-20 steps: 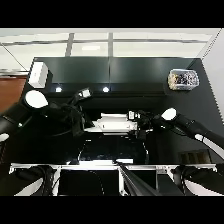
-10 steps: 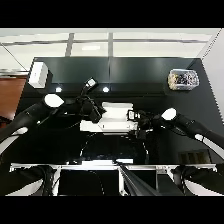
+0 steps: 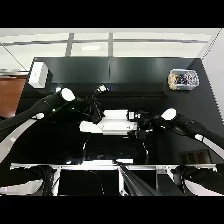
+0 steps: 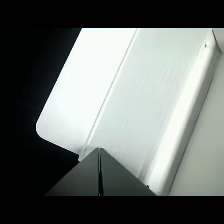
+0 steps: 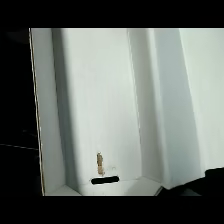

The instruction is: Fold the box and place the chain.

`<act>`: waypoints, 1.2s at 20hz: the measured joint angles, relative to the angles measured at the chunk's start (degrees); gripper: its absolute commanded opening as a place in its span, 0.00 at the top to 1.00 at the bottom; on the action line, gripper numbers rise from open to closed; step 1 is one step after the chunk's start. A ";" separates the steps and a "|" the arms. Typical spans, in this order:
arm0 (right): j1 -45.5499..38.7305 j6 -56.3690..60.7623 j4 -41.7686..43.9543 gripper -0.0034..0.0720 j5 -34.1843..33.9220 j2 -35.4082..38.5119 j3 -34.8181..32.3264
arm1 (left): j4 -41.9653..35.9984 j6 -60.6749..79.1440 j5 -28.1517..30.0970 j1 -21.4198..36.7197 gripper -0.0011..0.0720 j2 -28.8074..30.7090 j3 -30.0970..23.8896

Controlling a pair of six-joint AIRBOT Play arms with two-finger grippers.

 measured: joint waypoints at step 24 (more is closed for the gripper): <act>0.00 0.04 0.07 0.73 -0.13 0.00 0.00 | -1.09 36.33 -1.53 6.36 0.10 9.46 -11.50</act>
